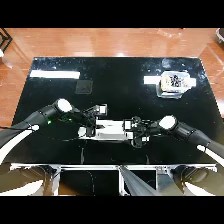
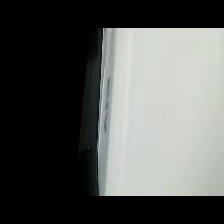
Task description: Fold the box and place the chain.
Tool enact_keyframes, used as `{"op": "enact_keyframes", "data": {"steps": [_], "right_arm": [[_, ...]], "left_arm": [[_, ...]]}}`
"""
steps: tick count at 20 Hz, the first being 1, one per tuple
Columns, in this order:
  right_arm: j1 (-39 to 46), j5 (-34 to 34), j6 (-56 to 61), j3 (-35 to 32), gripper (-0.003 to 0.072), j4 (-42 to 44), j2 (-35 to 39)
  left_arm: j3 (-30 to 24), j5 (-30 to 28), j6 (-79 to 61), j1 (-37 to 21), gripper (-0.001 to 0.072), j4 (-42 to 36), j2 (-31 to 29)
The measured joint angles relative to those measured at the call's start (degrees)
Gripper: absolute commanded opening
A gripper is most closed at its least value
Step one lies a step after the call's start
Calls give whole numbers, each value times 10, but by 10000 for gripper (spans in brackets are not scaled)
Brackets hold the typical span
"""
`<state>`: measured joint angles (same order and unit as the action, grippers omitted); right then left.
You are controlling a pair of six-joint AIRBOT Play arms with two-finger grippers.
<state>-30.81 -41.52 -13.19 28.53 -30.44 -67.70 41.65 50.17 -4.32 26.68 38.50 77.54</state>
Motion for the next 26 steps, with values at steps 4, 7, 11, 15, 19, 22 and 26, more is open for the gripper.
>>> {"op": "enact_keyframes", "data": {"steps": [4, 7, 11, 15, 19, 22, 26], "right_arm": [[0, 10, 1, 0, 706, -2, -7], [0, 14, 2, 0, 705, -1, -16], [0, 16, 3, 0, 699, 0, -19], [0, 19, 5, 0, 699, 1, -21], [0, 26, 19, 0, 698, -3, -21], [0, 28, 25, 0, 698, -7, -21], [0, 29, 27, 0, 698, -10, -21]], "left_arm": [[0, 2, 2, 0, 16, -1, 0], [0, 6, 3, 0, 17, 0, 0], [0, 9, 4, 0, 17, 1, 0], [0, 10, 3, 0, 16, 2, 0], [0, 10, 3, 0, 16, 2, 0], [0, 10, 3, 0, 17, 2, 0], [0, 10, 2, 0, 17, 2, 0]]}}
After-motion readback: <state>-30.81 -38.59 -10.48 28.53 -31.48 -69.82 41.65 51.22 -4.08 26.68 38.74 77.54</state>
